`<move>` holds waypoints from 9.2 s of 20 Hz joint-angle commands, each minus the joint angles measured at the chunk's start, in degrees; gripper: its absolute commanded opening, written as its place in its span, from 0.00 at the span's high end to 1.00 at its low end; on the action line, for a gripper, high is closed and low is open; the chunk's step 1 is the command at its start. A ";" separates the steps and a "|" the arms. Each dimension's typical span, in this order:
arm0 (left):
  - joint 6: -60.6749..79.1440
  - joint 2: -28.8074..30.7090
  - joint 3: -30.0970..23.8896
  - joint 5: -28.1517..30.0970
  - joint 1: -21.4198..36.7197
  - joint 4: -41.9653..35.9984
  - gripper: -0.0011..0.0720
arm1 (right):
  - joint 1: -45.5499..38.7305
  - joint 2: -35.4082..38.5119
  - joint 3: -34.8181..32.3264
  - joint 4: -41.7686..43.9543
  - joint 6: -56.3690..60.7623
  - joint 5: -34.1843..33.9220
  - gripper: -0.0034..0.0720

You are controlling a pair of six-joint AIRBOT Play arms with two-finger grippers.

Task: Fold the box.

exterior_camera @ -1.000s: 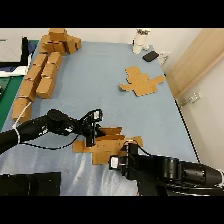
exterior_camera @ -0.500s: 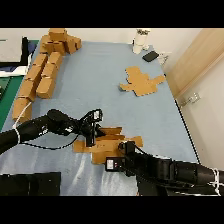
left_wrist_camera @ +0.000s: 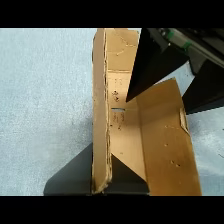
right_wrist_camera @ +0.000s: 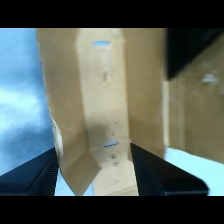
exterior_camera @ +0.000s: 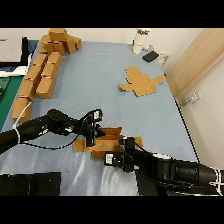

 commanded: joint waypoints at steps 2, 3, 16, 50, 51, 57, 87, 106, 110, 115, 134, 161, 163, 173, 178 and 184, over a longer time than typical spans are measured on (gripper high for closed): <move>-0.02 0.02 -0.02 0.02 -0.04 0.02 0.97 | -0.07 -0.04 1.11 -1.57 3.15 -0.79 0.09; -0.02 0.02 -0.02 0.02 -0.04 0.00 0.97 | -0.04 -0.04 1.11 -0.81 3.15 -0.79 0.09; -0.02 0.02 -0.02 0.02 -0.04 0.02 0.97 | -0.11 -0.02 1.53 1.18 3.08 -1.46 0.00; -0.02 0.02 -0.02 0.04 -0.07 0.02 0.97 | -42.53 -4.57 1.36 61.53 -76.13 3.61 0.00; -0.02 0.02 -0.02 0.02 -0.07 0.00 0.97 | -43.12 -5.86 2.14 61.70 -76.72 3.21 0.00; -0.02 0.02 -0.02 0.02 -0.09 0.00 0.97 | -44.04 -11.87 3.61 63.32 -79.62 -1.55 0.00; -0.02 0.02 -0.02 0.02 -0.09 0.02 0.97 | -43.52 -14.78 3.61 64.17 -83.03 1.44 0.17; -0.22 0.02 0.02 0.85 -0.13 -3.23 0.97 | -43.54 -14.78 3.56 64.15 -83.01 -0.59 0.17; -0.20 0.02 0.02 -2.45 -0.15 -3.21 0.97 | -43.54 -14.78 3.56 64.15 -83.01 -0.59 0.17; -5.86 0.02 0.00 -3.41 -0.11 -2.93 0.97 | -43.54 -14.78 3.56 64.13 -83.03 -0.57 0.17; -5.81 -1.97 -0.20 -3.50 -0.11 1.03 0.97 | -43.54 -14.80 3.56 64.08 -83.01 -1.01 0.18; -7.74 -1.88 -0.17 -3.50 -0.04 0.87 0.97 | -43.54 -15.87 3.45 62.58 -81.92 -1.44 0.24; -7.74 -1.88 -0.20 -3.43 -0.04 0.87 0.97 | -43.54 -15.87 3.48 62.60 -81.92 -1.42 0.29; -9.64 -1.88 -0.20 -2.58 -0.02 0.94 0.97 | -43.54 -15.87 3.48 62.62 -81.90 -1.44 0.29; -18.88 1.90 -0.20 -0.59 2.47 4.11 0.40 | -43.54 -15.85 3.48 62.62 -81.88 -1.66 0.29; -38.99 10.47 -0.20 -7.34 7.82 23.43 0.40 | -43.54 -15.85 3.48 62.62 -81.90 -1.64 0.29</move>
